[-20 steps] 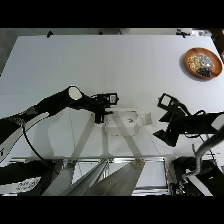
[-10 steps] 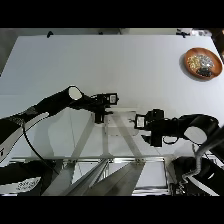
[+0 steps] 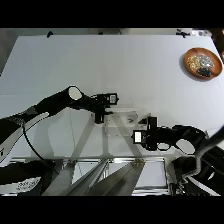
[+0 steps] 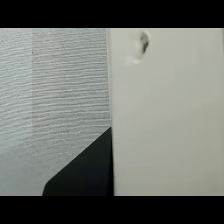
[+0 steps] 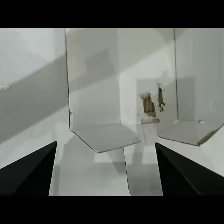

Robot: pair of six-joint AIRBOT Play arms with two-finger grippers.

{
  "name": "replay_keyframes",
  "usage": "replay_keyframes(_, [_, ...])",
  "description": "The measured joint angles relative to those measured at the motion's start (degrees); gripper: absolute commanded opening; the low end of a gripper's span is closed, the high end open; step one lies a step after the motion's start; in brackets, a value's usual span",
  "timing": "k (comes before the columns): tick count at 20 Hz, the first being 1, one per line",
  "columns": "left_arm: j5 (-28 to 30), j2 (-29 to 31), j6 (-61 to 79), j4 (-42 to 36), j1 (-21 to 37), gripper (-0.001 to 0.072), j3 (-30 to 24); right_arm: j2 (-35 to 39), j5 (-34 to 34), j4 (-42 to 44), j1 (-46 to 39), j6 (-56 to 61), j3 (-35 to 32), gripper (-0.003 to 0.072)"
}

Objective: Fold the box and place the chain.

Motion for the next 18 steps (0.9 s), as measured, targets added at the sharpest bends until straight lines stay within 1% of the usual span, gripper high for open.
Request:
replay_keyframes(3, [-0.09,0.00,0.00,0.00,0.00,0.0016,0.00,0.02,-3.48,2.14,0.20,-2.82,-2.01,0.0703])
replay_keyframes(7, [-0.11,0.00,-0.02,0.00,0.00,0.0016,0.00,0.02,-6.03,3.82,1.16,-4.15,-3.80,0.0702])
replay_keyframes(11, [-0.13,0.00,-0.02,0.00,0.00,0.0016,0.00,-0.57,-8.04,4.87,1.66,-4.57,-4.48,0.0702])
replay_keyframes(18, [-0.13,0.00,0.00,0.00,0.00,0.0016,0.00,-3.06,-15.41,7.17,1.79,-4.57,-4.68,0.0701])
